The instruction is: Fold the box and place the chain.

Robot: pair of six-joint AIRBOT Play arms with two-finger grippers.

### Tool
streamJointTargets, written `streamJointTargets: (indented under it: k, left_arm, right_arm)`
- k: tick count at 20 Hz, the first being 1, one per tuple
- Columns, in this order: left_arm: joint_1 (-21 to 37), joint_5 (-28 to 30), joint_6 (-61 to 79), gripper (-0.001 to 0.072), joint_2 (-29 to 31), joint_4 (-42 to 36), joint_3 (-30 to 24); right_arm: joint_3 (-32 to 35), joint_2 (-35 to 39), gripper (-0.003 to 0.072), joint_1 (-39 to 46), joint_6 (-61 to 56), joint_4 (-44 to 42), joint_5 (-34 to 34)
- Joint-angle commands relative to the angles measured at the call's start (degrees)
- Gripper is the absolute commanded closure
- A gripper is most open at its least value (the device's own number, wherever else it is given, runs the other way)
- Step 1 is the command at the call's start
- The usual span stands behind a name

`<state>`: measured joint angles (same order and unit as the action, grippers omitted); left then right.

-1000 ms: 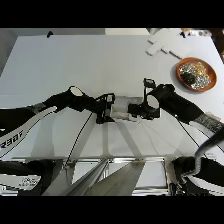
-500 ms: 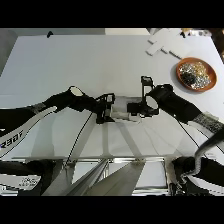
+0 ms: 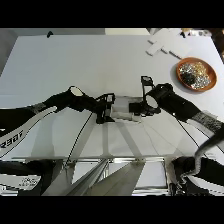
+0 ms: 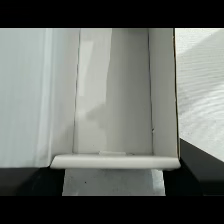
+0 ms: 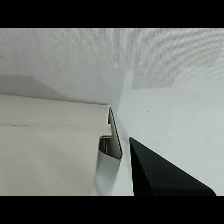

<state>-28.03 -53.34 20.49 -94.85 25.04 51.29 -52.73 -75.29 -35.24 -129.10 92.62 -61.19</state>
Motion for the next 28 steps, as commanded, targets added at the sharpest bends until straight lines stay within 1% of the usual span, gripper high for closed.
streamJointTargets:
  k: [1,2,3,6,9,14,18,24,28]
  left_arm:
    - [0.0,0.0,0.0,0.061,0.0,0.0,0.0]
    - [0.0,0.0,0.0,0.061,0.0,0.0,0.0]
    - [0.0,0.0,0.0,0.061,0.0,0.0,0.0]
    - [0.0,0.0,0.0,0.061,0.0,0.0,0.0]
    - [0.0,0.0,0.0,0.061,0.0,0.0,0.0]
    - [0.0,0.0,0.0,0.061,0.0,0.0,0.0]
    - [0.0,0.0,0.0,0.061,0.0,0.0,0.0]
    - [0.0,0.0,0.0,0.061,0.0,0.0,0.0]
    - [0.0,0.0,0.0,0.061,0.0,0.0,0.0]
  right_arm:
    - [0.0,0.2,0.0357,0.7,3.3,0.2,-1.1]
    - [0.0,0.2,0.0289,0.7,3.5,-0.3,-0.7]
    - [0.0,0.2,0.0269,0.7,4.0,-1.3,-0.1]
    - [0.0,0.2,0.0269,0.7,7.5,-7.0,2.9]
    - [0.0,0.2,0.0269,0.7,11.3,-10.6,3.1]
    - [0.0,0.0,0.0269,0.7,13.9,-10.3,1.1]
    - [0.0,-2.2,0.0269,0.7,13.8,-10.3,-0.5]
    - [0.0,-3.3,0.0279,0.7,10.4,-7.9,0.4]
    - [0.0,-4.6,0.0279,0.0,6.0,-6.9,1.1]
